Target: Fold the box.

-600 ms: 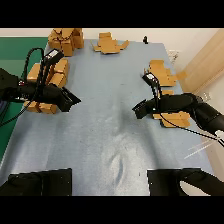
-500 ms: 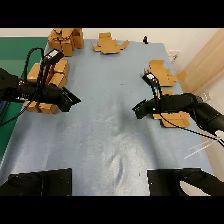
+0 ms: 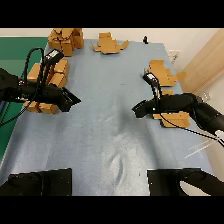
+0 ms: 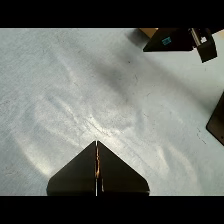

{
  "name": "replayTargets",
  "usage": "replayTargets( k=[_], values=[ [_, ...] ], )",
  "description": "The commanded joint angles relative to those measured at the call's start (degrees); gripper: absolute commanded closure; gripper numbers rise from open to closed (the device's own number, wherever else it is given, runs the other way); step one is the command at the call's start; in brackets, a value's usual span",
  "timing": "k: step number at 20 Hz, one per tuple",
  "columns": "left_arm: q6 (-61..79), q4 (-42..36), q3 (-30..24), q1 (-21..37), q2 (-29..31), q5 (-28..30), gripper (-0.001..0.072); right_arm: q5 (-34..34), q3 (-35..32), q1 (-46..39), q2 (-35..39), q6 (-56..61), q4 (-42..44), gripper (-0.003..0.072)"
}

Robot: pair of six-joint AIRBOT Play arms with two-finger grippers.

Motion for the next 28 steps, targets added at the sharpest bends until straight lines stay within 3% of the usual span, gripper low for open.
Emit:
replayTargets(
  k=[1,2,5,8,11,15,20,28],
  values=[
    [0.02,0.00,-0.02,0.04,-0.02,0.04,0.0689,-2.01,3.19,-0.50,0.13,10.97,1.40,0.0327],
    [0.02,-0.07,-0.02,0.04,-0.02,-0.02,0.0689,-5.27,6.86,-1.84,0.46,14.34,0.74,0.0121],
    [0.02,-0.87,-0.02,0.04,-0.02,0.48,0.0689,-18.91,20.81,-10.73,2.05,19.23,-5.84,0.0117],
    [0.02,-0.87,-0.02,0.02,-0.02,0.44,0.0689,-30.32,31.50,-27.76,2.21,21.57,-16.55,0.0117],
    [-0.02,-0.85,-0.02,0.04,-0.24,0.37,0.0689,-30.12,31.17,-43.87,1.31,20.26,-26.01,0.0117],
    [0.00,-0.81,-0.09,0.04,-0.33,0.02,0.0689,-25.59,28.85,-55.91,-6.05,16.87,-26.77,0.0118],
    [-2.49,1.03,-0.09,0.15,-0.33,0.02,0.0689,-27.41,29.40,-60.67,-18.14,-7.30,-16.41,0.0117],
    [-6.08,5.01,-0.09,0.15,-0.55,1.66,0.0689,-32.54,36.26,-63.41,-36.83,-17.11,-9.22,0.0118]
  ],
)
